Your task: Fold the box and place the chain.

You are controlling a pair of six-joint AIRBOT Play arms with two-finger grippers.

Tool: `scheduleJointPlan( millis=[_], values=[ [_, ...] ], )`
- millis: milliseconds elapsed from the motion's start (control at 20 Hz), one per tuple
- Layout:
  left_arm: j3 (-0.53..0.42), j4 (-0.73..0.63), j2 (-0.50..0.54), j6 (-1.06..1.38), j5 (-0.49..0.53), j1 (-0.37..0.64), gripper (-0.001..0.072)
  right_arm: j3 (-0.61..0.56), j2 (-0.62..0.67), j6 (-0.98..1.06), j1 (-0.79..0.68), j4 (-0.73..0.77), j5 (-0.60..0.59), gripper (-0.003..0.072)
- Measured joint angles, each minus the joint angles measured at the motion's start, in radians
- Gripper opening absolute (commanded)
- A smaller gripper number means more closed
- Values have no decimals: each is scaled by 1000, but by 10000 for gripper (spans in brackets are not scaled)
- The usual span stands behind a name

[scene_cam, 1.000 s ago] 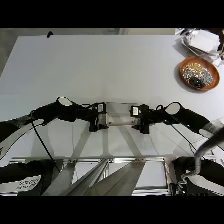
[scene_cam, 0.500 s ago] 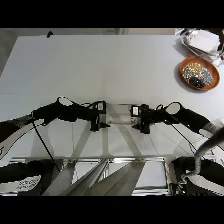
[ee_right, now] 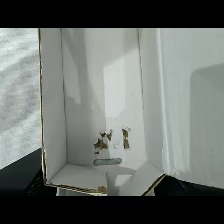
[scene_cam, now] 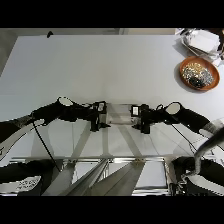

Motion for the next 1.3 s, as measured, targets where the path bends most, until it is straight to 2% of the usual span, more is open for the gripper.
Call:
scheduleJointPlan(
  millis=[600,650,700,750,1000,1300],
  values=[
    [0,4,0,1,-3,0,88,0,0,0,0,1,0,299],
    [0,4,0,1,-3,0,88,0,0,0,0,2,0,333],
    [0,5,0,1,-3,0,88,0,0,0,0,2,0,544],
    [0,5,0,2,-4,0,88,0,0,-1,0,1,1,708],
    [-1,8,0,2,-11,-1,88,0,15,-6,1,-15,2,715],
    [-1,3,0,1,-4,-1,88,0,114,19,1,-112,12,716]
  ],
)
